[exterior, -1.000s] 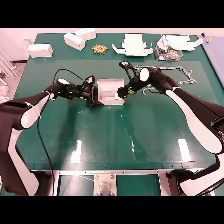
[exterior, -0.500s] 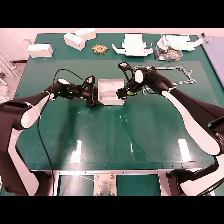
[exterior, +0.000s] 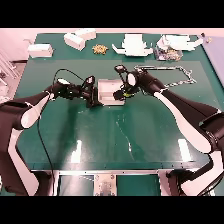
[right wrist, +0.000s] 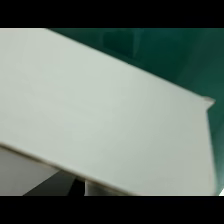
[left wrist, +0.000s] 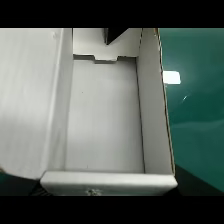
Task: Fold the box and place the chain.
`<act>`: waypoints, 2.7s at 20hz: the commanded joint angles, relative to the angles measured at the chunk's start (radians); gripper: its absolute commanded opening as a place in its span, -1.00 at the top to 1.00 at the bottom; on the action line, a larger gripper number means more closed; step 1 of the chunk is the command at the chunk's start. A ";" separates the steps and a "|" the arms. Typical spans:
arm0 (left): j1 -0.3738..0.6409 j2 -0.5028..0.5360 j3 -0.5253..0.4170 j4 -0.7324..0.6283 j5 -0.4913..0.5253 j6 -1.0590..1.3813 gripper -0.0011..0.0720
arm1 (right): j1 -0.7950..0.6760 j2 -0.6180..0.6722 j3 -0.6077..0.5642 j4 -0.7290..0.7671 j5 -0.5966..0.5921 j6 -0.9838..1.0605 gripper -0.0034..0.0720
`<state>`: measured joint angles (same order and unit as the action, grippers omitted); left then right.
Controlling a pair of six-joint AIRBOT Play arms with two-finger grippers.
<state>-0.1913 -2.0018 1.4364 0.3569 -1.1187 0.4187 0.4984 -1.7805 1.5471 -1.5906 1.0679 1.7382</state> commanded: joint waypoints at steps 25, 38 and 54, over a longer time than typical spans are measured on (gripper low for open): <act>0.000 0.001 0.000 -0.002 0.000 0.000 -0.13 | 0.033 -0.039 0.077 -0.037 0.109 0.106 0.11; 0.000 0.001 0.000 -0.002 0.000 0.000 -0.13 | -0.028 0.093 0.086 -0.079 0.130 0.060 -0.43; 0.000 0.001 0.000 -0.002 0.000 0.000 -0.13 | -0.497 0.197 -0.125 0.313 -0.159 -1.102 -0.43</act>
<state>-0.1921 -2.0018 1.4364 0.3550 -1.1183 0.4187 0.0925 -1.5894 1.4765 -1.5269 0.9871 1.0496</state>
